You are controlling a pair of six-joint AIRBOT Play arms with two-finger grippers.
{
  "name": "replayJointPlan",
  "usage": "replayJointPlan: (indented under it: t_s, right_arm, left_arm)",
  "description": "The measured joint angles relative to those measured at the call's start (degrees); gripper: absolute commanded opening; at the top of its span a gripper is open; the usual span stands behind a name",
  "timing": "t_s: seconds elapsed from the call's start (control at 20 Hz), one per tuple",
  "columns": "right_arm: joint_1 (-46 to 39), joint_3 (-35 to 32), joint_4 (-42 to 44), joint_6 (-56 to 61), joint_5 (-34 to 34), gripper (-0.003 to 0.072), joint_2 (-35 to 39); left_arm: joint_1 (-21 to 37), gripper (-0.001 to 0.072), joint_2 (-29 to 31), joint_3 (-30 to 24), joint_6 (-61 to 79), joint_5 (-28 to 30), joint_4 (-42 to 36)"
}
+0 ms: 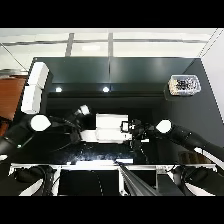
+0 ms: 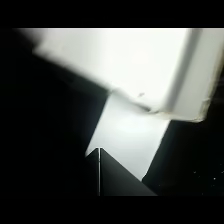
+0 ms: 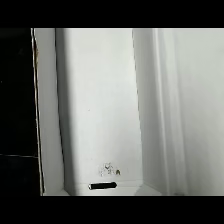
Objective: Fold the box and place the chain.
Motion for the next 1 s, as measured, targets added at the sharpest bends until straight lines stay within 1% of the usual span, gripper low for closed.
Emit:
replayJointPlan:
  t_s: [0.1, 0.25, 0.4, 0.55, 0.65, 0.8, 1.0]
  right_arm:
    - [0.02, 0.02, -0.02, -0.02, 0.02, 0.0470, 0.00]
    - [0.00, 0.02, -0.02, -0.09, 0.02, 0.0470, 0.00]
    - [0.00, 0.02, -0.04, -0.11, 0.04, 0.0470, 0.00]
    - [0.00, 0.02, -0.04, -0.11, 0.07, 0.0470, 0.00]
    - [0.00, 0.02, -0.04, -0.09, 0.07, 0.0470, 0.00]
    - [0.00, 0.02, -0.04, -0.09, 0.09, 0.0470, 0.00]
    - [0.00, 0.02, -0.04, -0.09, 0.09, 0.0470, 0.00]
  left_arm:
    - [6.84, 0.0032, 1.07, -0.20, -12.74, -2.95, 1.38]
    - [17.55, 0.0031, 0.26, -0.83, -24.28, -8.76, 1.75]
    - [24.24, 0.0031, -2.21, -1.60, -31.43, -11.85, -0.26]
    - [26.84, 0.0032, -6.01, -2.16, -38.99, -13.16, -2.21]
    - [27.58, 0.0032, -8.68, -2.82, -40.17, -14.32, -4.37]
    - [28.17, 0.0032, -11.43, -5.16, -39.01, -13.62, -9.75]
    - [28.41, 0.0031, -12.74, -9.31, -32.92, -10.62, -20.26]
